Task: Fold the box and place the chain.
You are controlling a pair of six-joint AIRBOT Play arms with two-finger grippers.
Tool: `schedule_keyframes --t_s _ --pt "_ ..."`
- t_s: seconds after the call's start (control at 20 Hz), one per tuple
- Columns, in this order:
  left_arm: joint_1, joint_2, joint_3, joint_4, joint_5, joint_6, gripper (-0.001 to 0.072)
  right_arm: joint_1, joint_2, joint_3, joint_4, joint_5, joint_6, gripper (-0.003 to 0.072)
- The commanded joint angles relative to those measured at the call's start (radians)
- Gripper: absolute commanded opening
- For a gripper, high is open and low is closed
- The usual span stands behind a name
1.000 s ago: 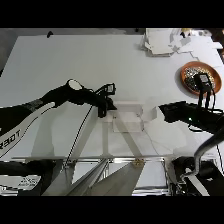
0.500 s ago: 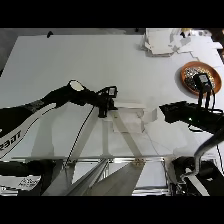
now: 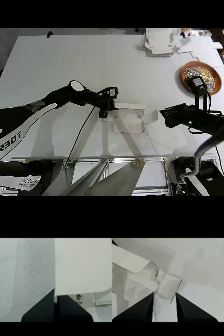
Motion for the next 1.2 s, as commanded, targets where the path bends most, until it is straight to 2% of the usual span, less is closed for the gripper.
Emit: schedule_keyframes --t_s 0.0,0.5,0.55,0.6,0.7,0.75,0.95,1.15 --pt "0.0 0.0 -0.001 -0.006 0.0 -0.06 0.0009 0.0 0.001 0.0 -0.004 0.047 -0.04 0.0314" --pt "0.0 0.0 -0.001 -0.005 0.029 -0.087 0.0012 0.0 0.001 0.0 0.006 0.049 -0.214 0.0313" --pt "0.0 0.0 -0.001 -0.005 0.03 -0.087 0.0012 0.0 0.001 0.0 0.016 0.049 -0.235 0.0295" --pt "0.0 0.0 -0.001 -0.006 0.03 -0.087 0.0012 0.0 0.001 -0.002 0.044 0.049 -0.277 0.0201" --pt "-0.001 0.0 -0.001 -0.006 0.029 -0.087 0.0012 0.0 -0.006 -0.006 0.117 0.049 -0.403 0.0123" --pt "-0.001 0.0 -0.001 -0.006 0.029 -0.087 0.0012 0.0 -0.017 -0.01 0.156 0.05 -0.465 0.0044" --pt "-0.001 0.0 -0.001 -0.006 0.029 -0.087 0.0012 0.01 -0.1 -0.04 0.262 0.044 -0.683 0.0015" --pt "-0.001 0.0 -0.001 -0.006 0.029 -0.087 0.0012 0.121 -0.21 -0.056 0.191 -0.006 -0.811 0.0015"
